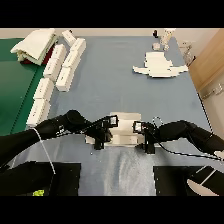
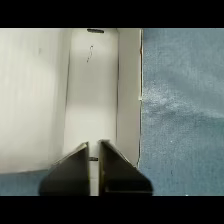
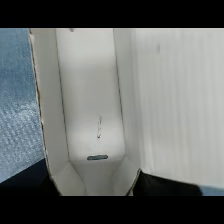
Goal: Fold the box.
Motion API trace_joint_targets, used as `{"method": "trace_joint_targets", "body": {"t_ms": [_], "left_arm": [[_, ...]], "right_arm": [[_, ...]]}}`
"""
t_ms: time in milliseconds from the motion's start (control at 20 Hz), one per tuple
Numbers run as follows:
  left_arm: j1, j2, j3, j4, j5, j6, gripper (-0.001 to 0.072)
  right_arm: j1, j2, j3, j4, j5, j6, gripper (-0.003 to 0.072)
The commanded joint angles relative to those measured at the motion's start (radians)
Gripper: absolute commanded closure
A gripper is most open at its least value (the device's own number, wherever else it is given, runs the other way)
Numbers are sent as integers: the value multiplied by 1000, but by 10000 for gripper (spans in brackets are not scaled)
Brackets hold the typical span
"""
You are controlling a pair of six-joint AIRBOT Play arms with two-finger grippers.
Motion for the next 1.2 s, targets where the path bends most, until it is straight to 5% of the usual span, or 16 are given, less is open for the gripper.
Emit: {"method": "trace_joint_targets", "body": {"t_ms": [0,350,550,750,900,1150], "left_arm": [[1,31,1,95,-22,-150,696],[4,312,19,562,-166,-1059,696],[143,490,19,837,-290,-1566,697],[415,500,4,715,-468,-1578,696],[565,424,-64,488,-478,-1439,696],[589,279,-165,243,-400,-1254,697]], "right_arm": [[0,0,1,0,0,0,126],[0,0,1,0,0,0,126],[0,0,1,0,0,0,125],[0,0,1,0,0,0,125],[0,0,1,0,0,0,125],[0,0,1,0,0,0,125]]}}
